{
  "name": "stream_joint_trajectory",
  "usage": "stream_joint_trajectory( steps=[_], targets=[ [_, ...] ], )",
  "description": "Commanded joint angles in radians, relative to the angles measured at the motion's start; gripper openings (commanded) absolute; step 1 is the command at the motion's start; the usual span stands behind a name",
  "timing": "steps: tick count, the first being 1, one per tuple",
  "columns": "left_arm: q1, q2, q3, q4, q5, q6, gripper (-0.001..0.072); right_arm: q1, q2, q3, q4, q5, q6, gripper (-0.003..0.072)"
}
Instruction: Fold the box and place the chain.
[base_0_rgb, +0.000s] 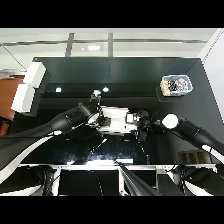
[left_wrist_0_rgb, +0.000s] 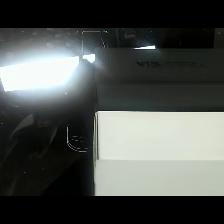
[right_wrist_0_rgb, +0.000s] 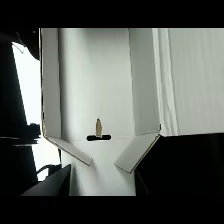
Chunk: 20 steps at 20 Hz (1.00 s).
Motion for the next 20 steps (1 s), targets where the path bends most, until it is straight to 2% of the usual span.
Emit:
stream_joint_trajectory(
  steps=[1,2,3,4,5,7,14,19,20],
  targets=[
    [0.001,-0.001,-0.001,-0.003,-0.002,0.006,0.0030,0.010,-0.021,0.001,0.044,-0.015,-0.004,0.0395],
    [0.001,-0.001,-0.001,-0.003,-0.002,0.006,0.0030,0.010,-0.021,0.001,0.063,-0.015,-0.004,0.0355],
    [0.001,-0.001,-0.001,-0.004,-0.002,0.006,0.0030,0.011,-0.021,0.001,0.072,-0.015,-0.004,0.0348],
    [0.001,-0.001,-0.001,-0.004,-0.002,0.006,0.0030,0.011,-0.021,0.001,0.074,-0.014,-0.003,0.0227],
    [0.001,-0.001,-0.001,-0.004,-0.002,0.006,0.0030,0.015,-0.021,0.001,0.076,-0.014,-0.002,0.0229],
    [0.001,-0.001,-0.001,-0.004,-0.002,0.006,0.0030,0.026,-0.022,0.001,0.132,-0.011,-0.003,0.0133],
    [0.001,-0.001,-0.001,-0.009,-0.002,0.005,0.0030,0.089,-0.054,0.001,0.271,-0.107,0.008,0.0133],
    [0.001,-0.001,-0.001,-0.010,-0.003,0.005,0.0030,0.090,-0.070,0.001,0.273,-0.134,0.008,0.0141],
    [0.001,-0.001,-0.001,-0.011,-0.003,0.005,0.0030,0.090,-0.070,0.001,0.272,-0.133,0.008,0.0262]
  ],
)
